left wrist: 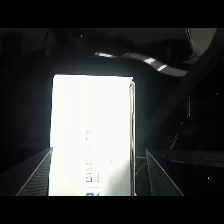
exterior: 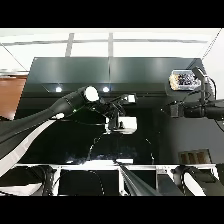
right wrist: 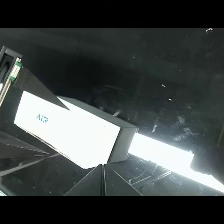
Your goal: Fold the box and place the chain.
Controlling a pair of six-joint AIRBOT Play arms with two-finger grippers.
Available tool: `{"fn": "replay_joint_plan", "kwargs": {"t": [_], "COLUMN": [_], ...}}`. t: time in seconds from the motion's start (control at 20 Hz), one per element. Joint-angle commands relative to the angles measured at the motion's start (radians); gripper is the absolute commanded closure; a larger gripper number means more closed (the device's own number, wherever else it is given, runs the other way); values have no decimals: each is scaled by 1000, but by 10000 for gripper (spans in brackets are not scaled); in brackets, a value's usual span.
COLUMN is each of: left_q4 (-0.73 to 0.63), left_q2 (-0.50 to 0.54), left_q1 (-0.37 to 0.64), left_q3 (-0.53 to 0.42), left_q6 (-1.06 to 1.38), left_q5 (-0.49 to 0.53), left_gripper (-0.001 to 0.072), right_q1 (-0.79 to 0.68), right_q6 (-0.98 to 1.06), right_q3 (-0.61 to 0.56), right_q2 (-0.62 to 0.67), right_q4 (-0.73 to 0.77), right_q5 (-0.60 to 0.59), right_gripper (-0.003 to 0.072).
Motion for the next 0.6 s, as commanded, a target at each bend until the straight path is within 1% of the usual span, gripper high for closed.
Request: {"fn": "replay_joint_plan", "kwargs": {"t": [0.0, 0.15, 0.25, 0.45, 0.55], "left_q4": [3, 9, 11, 85, 75], "left_q2": [-1, -1, -3, -28, -40], "left_q1": [0, 0, 3, 3, 3], "left_q3": [20, 53, 54, 54, 54], "left_q6": [-1, -1, -2, -93, -94], "left_q5": [-16, -45, -55, -77, -81], "left_gripper": [-10, -9, -8, -9, -7], "right_q1": [0, 0, 0, 0, 0], "right_q6": [-1, -1, -1, -1, -1], "right_q3": [-1, -1, -1, -1, -1], "right_q2": [0, 0, 0, 0, 0], "right_q4": [-2, -2, -2, -3, -7], "right_q5": [1, 1, 1, 0, -3], "right_gripper": [671, 671, 671, 671, 671]}}
